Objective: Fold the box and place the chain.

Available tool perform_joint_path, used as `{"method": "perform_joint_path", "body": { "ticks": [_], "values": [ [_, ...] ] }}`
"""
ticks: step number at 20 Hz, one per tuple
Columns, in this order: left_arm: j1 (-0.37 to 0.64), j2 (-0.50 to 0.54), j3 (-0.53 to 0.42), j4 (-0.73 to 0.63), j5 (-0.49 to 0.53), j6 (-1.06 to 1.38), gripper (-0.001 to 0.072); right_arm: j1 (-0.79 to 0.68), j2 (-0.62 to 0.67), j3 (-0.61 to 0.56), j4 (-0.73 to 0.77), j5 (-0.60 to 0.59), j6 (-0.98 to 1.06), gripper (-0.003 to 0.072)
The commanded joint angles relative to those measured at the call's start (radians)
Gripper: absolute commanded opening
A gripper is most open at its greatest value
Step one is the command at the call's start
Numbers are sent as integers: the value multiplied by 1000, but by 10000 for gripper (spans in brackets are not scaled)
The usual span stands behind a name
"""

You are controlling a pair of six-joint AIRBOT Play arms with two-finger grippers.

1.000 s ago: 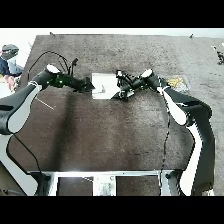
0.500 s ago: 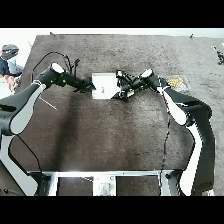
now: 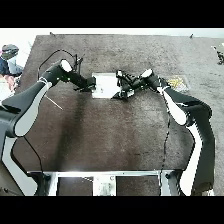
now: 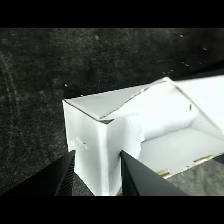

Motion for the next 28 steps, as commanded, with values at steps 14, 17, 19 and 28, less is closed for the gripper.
{"method": "perform_joint_path", "body": {
  "ticks": [14, 17, 19, 28],
  "values": [
    [-140, -146, 285, 459, -219, -344, 312, 1, 0, 0, 0, 0, -1, 390],
    [-161, -158, 285, 520, -219, -395, 304, 1, 0, 0, 0, 0, -1, 390],
    [-174, -171, 290, 540, -219, -415, 302, 1, 0, 0, 0, 0, -1, 390],
    [-187, -178, 308, 599, -232, -459, 27, 1, 0, 0, 0, 0, -1, 390]
  ]
}}
